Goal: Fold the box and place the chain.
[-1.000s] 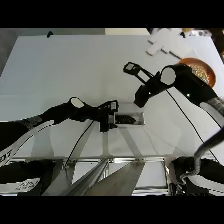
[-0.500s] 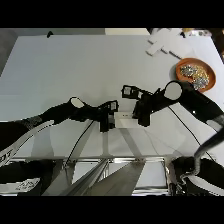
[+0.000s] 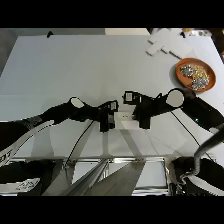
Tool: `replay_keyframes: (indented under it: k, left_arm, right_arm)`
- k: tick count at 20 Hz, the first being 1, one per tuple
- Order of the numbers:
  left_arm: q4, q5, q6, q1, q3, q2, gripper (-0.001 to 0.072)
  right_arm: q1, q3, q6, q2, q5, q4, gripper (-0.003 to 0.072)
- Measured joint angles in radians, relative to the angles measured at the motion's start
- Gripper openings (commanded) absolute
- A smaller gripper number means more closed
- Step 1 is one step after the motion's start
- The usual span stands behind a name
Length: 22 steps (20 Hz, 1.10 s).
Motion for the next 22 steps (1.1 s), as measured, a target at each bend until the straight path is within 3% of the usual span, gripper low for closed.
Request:
replay_keyframes:
  k: [15,18,22]
  left_arm:
    - [0.000,0.000,0.000,0.000,0.000,0.000,0.0229]
    - [0.000,0.000,0.000,0.000,0.000,0.000,0.0229]
    - [0.000,0.000,0.000,0.000,0.000,0.000,0.0229]
  right_arm:
    - [0.050,-0.003,-0.030,0.014,0.003,-0.002,0.0202]
    - [0.050,-0.002,-0.044,0.014,0.025,-0.004,0.0287]
    - [0.066,-0.002,-0.064,0.014,0.027,-0.021,0.0234]
